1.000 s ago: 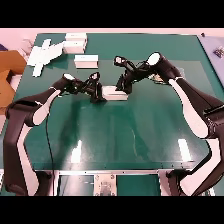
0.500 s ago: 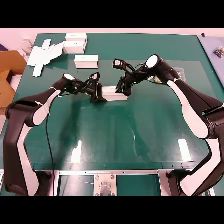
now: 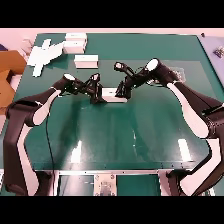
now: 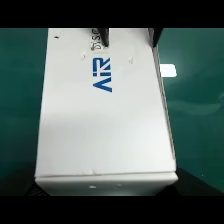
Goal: Fold the box and place the chain.
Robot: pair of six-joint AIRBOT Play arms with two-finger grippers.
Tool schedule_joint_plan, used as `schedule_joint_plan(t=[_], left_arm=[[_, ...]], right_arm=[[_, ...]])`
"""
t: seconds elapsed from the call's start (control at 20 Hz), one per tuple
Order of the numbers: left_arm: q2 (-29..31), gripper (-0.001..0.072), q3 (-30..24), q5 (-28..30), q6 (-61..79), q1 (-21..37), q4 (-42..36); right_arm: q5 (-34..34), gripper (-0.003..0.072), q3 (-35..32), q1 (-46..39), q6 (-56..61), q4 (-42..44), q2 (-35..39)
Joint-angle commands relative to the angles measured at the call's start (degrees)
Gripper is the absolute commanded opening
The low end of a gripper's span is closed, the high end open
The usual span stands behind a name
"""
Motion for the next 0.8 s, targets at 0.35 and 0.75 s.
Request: schedule_joint_plan(t=[0.35,0.75], left_arm=[[0.0,0.0529,0.1,0.9,-0.3,0.0,-0.3],[0.0,0.0529,0.1,0.8,-0.3,0.0,-0.3]], right_arm=[[0.8,0.0225,0.0,-4.4,-4.9,17.4,0.0],[-0.7,0.0066,-1.2,-4.5,-5.6,18.5,-0.9]])
